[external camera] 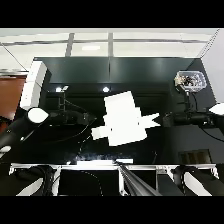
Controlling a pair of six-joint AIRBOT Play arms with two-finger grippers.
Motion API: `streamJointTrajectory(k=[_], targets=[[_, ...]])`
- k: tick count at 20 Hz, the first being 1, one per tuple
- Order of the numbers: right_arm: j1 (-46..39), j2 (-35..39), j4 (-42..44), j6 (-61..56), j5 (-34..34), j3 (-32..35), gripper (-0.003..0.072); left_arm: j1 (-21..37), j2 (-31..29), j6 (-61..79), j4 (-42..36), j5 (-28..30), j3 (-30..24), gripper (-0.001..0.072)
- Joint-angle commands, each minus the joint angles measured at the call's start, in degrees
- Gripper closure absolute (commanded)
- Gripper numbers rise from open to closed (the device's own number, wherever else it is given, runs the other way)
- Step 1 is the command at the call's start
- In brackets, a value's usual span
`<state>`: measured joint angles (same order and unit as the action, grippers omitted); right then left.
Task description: Fold the box and place the chain.
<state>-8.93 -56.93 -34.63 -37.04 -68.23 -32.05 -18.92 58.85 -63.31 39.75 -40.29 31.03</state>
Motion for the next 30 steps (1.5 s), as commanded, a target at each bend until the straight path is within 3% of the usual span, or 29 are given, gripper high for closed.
streamJointTrajectory(k=[1,3,7,10,12,15,17,21,22,23,24,25,28,30], targets=[[3.21,0.94,0.11,0.44,1.51,1.51,0.068,-0.15,9.31,8.92,-9.16,-4.42,4.74,0.0],[3.21,1.11,0.15,0.46,1.11,2.12,0.068,-0.15,15.26,10.32,-11.65,-8.59,8.76,0.0],[3.21,1.14,0.11,0.59,0.13,2.23,0.068,-0.17,28.63,23.17,-22.84,-24.74,16.15,0.0006],[3.21,1.14,0.17,1.68,-0.07,2.23,0.068,-0.59,36.57,25.22,-22.8,-34.53,21.4,0.0035],[3.21,1.14,0.15,1.7,-0.11,2.23,0.068,-1.05,38.86,25.62,-21.44,-35.89,22.8,0.0193],[3.21,1.14,0.15,1.7,-0.09,2.23,0.068,-1.46,39.36,27.87,-18.53,-36.33,23.5,0.026],[3.21,1.14,0.13,1.7,-0.09,2.23,0.068,-1.46,39.36,30.64,-16.5,-37.13,24.28,0.0554],[3.21,1.14,0.11,1.7,0.2,2.23,0.0679,-1.46,39.39,37.29,-15.96,-41.05,25.66,0.0685],[3.21,1.14,0.11,1.68,0.48,2.19,0.0677,-1.46,39.39,37.64,-15.72,-41.57,26.1,0.0686],[3.17,1.14,0.02,1.66,1.01,2.16,0.0585,-1.49,39.3,37.62,-15.08,-41.53,26.71,0.0686],[3.04,1.14,-0.2,0.96,1.86,2.1,0.0257,-1.64,38.93,37.62,-14.12,-41.27,27.23,0.0687],[2.54,1.14,-1.09,0.24,1.99,1.55,0.0047,-1.92,38.12,37.57,-12.61,-40.63,27.76,0.0689],[0.74,1.14,-6.93,0.2,-1.33,-3.41,0.0048,-4.9,32.13,37.38,-7.04,-35.93,27.67,0.0691],[0.0,1.14,-10.38,0.96,-3.21,-7.5,0.0048,-9.53,26.34,39.45,-0.42,-27.58,26.16,0.069]])
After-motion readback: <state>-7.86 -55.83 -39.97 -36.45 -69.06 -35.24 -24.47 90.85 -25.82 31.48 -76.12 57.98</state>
